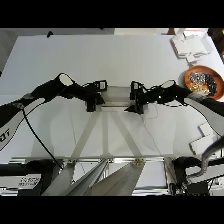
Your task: Fold the box and place the chain.
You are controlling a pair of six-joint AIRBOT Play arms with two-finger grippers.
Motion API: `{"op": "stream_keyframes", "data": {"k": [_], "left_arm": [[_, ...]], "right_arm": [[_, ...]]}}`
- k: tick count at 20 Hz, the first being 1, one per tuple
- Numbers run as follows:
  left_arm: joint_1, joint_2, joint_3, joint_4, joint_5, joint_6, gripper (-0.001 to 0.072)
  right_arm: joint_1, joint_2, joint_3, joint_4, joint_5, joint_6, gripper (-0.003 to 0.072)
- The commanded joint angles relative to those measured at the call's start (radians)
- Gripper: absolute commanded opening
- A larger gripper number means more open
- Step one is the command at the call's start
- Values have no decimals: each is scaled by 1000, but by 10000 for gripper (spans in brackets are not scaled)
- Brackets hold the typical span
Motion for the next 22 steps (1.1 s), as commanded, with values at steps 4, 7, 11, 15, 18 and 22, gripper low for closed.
{"op": "stream_keyframes", "data": {"k": [4,7,11,15,18,22], "left_arm": [[13,95,0,1,-67,-48,10],[30,174,0,16,-121,-102,6],[103,261,0,47,-110,-282,5],[200,273,0,145,-78,-846,4],[221,259,-11,291,-71,-1142,5],[212,233,-86,338,-83,-1220,10]], "right_arm": [[0,0,1,0,1,0,399],[0,0,1,0,1,0,399],[0,0,1,0,1,0,399],[0,0,1,0,1,0,399],[0,0,1,0,1,0,399],[0,0,1,0,1,0,399]]}}
